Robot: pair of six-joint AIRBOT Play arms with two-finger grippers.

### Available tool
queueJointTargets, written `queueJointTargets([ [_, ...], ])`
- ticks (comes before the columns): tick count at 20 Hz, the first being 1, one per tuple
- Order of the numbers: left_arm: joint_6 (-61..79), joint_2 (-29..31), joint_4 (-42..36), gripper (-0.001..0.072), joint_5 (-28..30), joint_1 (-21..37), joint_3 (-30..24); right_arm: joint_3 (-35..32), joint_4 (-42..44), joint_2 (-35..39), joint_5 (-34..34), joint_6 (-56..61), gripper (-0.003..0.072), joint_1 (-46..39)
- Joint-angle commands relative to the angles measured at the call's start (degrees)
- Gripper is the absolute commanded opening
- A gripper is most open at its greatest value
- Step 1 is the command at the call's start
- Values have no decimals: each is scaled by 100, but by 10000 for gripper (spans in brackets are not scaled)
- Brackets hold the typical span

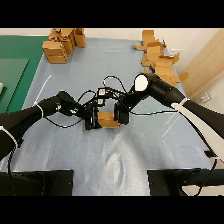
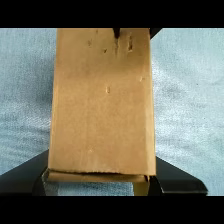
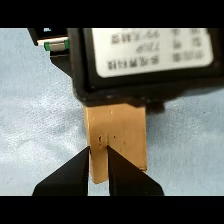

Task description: Fold the box.

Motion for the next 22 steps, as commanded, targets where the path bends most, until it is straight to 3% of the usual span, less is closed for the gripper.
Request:
queueJointTargets([
  [1,2,4,2,104,0,2,-2,4,-197,35,-37,151,144,17],
  [13,0,4,2,104,2,2,-2,4,-243,179,-94,149,140,17],
  [15,0,4,2,104,2,2,-2,4,-243,179,-101,146,95,17],
  [22,0,4,2,104,2,2,-2,-2,-243,170,-70,149,93,17],
])
